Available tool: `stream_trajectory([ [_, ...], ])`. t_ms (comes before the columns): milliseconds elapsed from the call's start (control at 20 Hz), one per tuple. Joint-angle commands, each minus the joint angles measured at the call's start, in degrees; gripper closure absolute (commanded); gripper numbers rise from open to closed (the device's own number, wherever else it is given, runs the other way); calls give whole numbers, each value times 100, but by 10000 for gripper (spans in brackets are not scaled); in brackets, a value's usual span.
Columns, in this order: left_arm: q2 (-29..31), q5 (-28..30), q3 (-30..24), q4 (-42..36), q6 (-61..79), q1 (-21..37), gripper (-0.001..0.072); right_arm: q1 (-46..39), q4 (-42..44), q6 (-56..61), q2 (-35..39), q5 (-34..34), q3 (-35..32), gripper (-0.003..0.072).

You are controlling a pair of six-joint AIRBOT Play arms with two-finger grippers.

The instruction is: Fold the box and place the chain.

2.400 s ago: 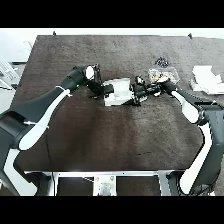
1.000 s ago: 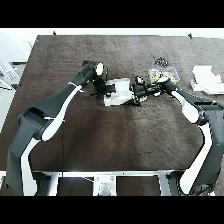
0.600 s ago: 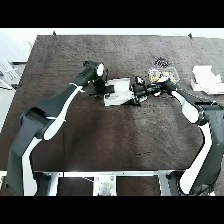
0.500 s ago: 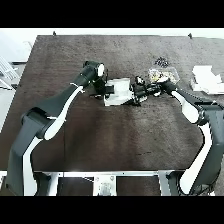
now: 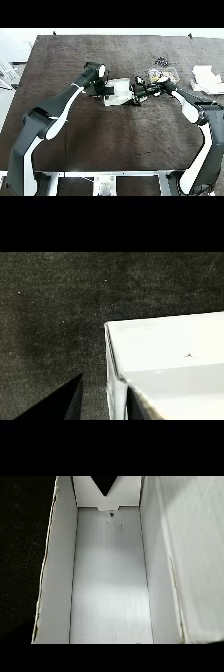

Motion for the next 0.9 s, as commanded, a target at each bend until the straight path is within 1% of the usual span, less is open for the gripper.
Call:
stream_trajectory([
  [0,-15,4,7,31,-2,-35,408,2,0,2,-2,-2,0,61],
  [200,-48,17,7,28,-4,-70,408,2,2,2,-2,-2,0,61],
  [300,-52,118,7,28,0,-94,408,2,2,2,-2,0,0,61],
  [350,-55,149,7,44,0,-96,447,2,2,2,-2,0,0,61],
  [400,-55,155,7,44,9,-96,580,2,2,2,-2,0,0,61],
  [450,-55,155,7,44,33,-96,658,2,0,2,-2,0,0,61],
  [750,-55,149,7,48,50,-109,660,2,2,2,-2,0,0,61],
  [850,-55,138,7,48,90,-109,644,2,2,2,-2,0,0,61],
])
